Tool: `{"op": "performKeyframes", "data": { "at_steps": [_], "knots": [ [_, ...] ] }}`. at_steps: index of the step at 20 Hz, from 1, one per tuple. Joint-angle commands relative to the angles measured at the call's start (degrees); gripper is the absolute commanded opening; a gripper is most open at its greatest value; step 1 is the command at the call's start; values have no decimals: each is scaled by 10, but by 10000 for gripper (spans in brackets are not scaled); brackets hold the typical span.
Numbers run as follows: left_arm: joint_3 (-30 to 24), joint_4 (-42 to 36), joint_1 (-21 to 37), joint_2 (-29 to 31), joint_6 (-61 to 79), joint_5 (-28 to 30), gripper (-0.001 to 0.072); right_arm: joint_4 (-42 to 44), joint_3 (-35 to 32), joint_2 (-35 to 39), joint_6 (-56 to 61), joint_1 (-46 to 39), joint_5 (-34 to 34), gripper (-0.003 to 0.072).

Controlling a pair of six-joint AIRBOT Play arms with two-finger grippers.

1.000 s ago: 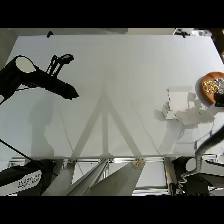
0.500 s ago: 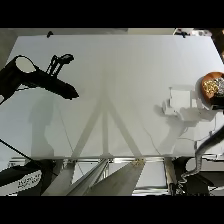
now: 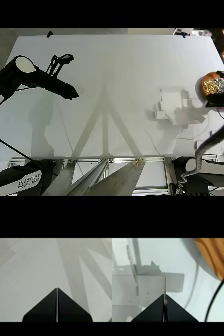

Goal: Fold the box and place the chain.

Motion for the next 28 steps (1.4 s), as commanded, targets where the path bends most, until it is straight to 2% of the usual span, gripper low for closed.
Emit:
{"op": "performKeyframes", "data": {
  "at_steps": [1,7,10,14,17,19,21,25,28],
  "knots": [
    [0,0,0,0,0,0,17,147,1,43,-81,67,-29,10],
    [0,0,0,0,0,0,17,260,0,63,-81,264,-91,10],
    [0,0,0,0,0,0,17,304,1,63,-73,368,-143,10],
    [0,0,0,0,0,0,17,314,1,63,45,463,-255,9],
    [0,0,0,0,0,0,17,340,0,63,110,503,-284,10],
    [0,0,0,0,0,0,17,313,0,63,150,525,-283,10],
    [0,0,0,0,0,0,17,243,-6,63,197,549,-291,10],
    [0,0,0,0,0,0,17,181,-94,64,242,562,-315,9],
    [0,0,0,0,0,1,17,99,-137,67,276,562,-301,10]
  ]
}}
